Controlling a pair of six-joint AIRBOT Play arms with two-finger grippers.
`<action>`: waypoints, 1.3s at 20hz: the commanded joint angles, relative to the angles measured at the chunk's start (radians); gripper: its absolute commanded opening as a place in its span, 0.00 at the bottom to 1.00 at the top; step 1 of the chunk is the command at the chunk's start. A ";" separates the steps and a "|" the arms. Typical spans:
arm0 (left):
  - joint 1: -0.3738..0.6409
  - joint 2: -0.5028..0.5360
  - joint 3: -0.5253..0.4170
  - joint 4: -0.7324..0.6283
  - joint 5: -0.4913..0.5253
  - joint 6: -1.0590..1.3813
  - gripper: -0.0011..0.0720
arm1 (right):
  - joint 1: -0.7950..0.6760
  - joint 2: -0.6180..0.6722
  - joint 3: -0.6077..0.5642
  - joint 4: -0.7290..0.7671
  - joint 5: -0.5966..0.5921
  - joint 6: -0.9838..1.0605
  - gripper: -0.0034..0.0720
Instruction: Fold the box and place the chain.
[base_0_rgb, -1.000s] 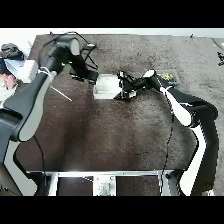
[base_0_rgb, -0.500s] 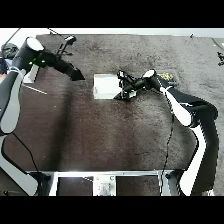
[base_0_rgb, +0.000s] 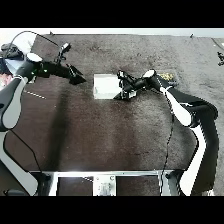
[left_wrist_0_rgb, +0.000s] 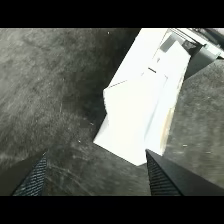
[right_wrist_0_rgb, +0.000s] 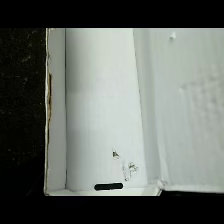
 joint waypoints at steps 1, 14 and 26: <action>0.001 -0.096 -0.008 -0.087 -0.009 0.233 0.91 | 0.000 0.000 0.000 0.000 0.000 0.000 0.67; -0.088 -0.195 -0.012 -0.079 -0.118 0.592 1.00 | 0.000 0.000 0.000 0.000 0.000 0.000 0.67; -0.049 -0.195 0.042 -0.104 -0.150 0.586 1.00 | 0.000 0.000 0.000 0.000 0.000 0.000 0.67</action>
